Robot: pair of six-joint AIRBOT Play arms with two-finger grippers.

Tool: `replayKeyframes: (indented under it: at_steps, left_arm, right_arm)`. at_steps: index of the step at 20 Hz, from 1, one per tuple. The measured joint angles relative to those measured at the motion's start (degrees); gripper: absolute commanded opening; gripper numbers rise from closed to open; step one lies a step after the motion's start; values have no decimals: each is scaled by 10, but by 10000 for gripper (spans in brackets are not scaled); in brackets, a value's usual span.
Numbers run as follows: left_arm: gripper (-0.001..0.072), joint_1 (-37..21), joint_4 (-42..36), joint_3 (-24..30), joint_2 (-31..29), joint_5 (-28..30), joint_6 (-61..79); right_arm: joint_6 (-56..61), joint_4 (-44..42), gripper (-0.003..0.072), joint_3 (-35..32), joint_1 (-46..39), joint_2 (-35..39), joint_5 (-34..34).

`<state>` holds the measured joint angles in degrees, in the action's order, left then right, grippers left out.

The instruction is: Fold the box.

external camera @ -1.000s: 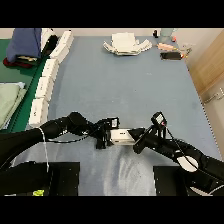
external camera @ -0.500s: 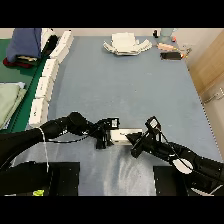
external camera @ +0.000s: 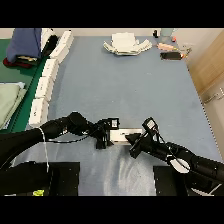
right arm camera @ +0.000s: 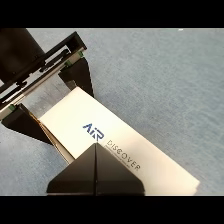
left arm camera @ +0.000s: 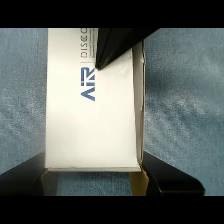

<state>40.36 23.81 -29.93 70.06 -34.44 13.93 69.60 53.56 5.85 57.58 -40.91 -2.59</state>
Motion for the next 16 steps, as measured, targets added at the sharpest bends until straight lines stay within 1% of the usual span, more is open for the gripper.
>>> replayKeyframes:
  at_steps: [5,10,12,16]
  left_arm:
    - [477,0,0,0,0,0,0]
    - [477,0,-1,0,0,-2,-1]
    - [477,0,-1,0,0,-2,-1]
    - [477,0,-1,0,0,-1,-1]
  right_arm:
    - [0,0,3,0,0,2,4]
    - [0,0,4,16,-1,30,26]
    - [-2,9,4,27,-1,47,10]
    - [-2,48,3,48,-20,68,14]
